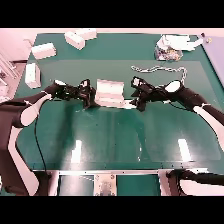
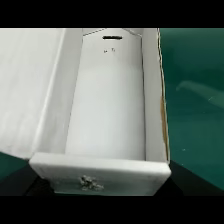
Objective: Fold the box and place the chain.
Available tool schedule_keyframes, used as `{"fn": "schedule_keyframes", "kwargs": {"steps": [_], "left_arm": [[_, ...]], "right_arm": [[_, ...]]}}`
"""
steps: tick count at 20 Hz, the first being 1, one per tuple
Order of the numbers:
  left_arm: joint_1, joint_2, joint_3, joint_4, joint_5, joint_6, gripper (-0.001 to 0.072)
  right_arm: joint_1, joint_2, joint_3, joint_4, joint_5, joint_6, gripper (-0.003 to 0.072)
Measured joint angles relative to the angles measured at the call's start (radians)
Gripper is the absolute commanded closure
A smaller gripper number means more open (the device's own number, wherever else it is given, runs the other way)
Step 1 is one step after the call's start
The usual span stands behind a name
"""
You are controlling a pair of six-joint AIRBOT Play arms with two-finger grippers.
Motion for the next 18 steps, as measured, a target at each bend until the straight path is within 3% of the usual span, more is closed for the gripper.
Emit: {"fn": "schedule_keyframes", "kwargs": {"steps": [11,12,14,18], "left_arm": [[0.0,0.0,0.0,-0.001,0.0,0.0,0.0215],[0.0,0.0,0.0,-0.001,0.0,0.0,0.0215],[0.0,0.0,0.0,-0.002,0.0,0.0,0.0215],[0.0,0.0,0.0,-0.002,0.0,0.0,0.0215]], "right_arm": [[0.001,-0.084,-0.019,0.286,-0.04,-0.254,0.0279],[0.001,-0.092,-0.019,0.312,-0.041,-0.273,0.0289],[0.002,-0.109,-0.019,0.358,-0.043,-0.304,0.0412],[0.028,-0.13,-0.019,0.439,-0.044,-0.373,0.0416]]}}
